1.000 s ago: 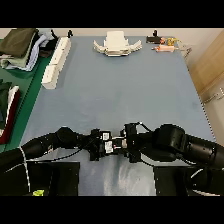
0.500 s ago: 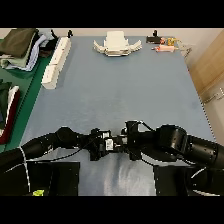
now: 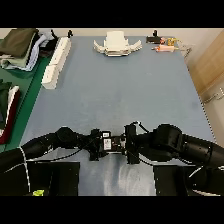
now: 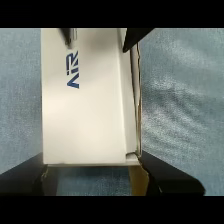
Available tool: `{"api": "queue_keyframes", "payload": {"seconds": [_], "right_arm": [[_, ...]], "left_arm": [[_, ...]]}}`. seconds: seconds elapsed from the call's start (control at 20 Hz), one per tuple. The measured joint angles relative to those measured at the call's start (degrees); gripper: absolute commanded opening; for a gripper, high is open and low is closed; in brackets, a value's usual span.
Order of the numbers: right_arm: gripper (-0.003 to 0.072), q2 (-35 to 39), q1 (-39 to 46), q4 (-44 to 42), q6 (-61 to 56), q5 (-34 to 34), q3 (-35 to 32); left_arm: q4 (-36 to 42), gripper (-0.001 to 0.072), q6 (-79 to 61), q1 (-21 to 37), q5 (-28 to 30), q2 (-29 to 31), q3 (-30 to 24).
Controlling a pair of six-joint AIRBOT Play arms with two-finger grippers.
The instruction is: Fold the box.
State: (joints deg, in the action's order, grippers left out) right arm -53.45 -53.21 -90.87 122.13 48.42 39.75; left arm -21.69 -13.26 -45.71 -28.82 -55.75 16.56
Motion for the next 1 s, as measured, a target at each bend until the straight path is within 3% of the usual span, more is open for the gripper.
{"api": "queue_keyframes", "payload": {"seconds": [0.25, 0.35, 0.7, 0.9, 1.0], "right_arm": [[0.0207, -0.1, 0.0, -1.5, 0.0, 0.0, 0.0], [0.0140, -0.2, 0.0, -2.1, 0.0, 0.0, -0.1], [0.0140, -2.4, 0.0, -3.1, 0.0, 0.3, -0.1], [0.0354, -1.2, 0.0, -2.4, 0.0, 0.9, 0.2], [0.0353, 0.4, 0.0, -1.6, 0.0, 0.7, 0.3]], "left_arm": [[0.0, 0.0519, 0.0, 0.0, 0.1, 0.0, 0.0], [0.0, 0.0520, 0.0, 0.0, 0.1, 0.0, 0.0], [0.0, 0.0519, 0.0, 0.0, 0.2, 0.0, 0.0], [0.0, 0.0520, 0.0, 0.0, 0.1, 0.0, 0.0], [0.0, 0.0519, 0.0, 0.0, 0.1, 0.0, 0.0]]}}
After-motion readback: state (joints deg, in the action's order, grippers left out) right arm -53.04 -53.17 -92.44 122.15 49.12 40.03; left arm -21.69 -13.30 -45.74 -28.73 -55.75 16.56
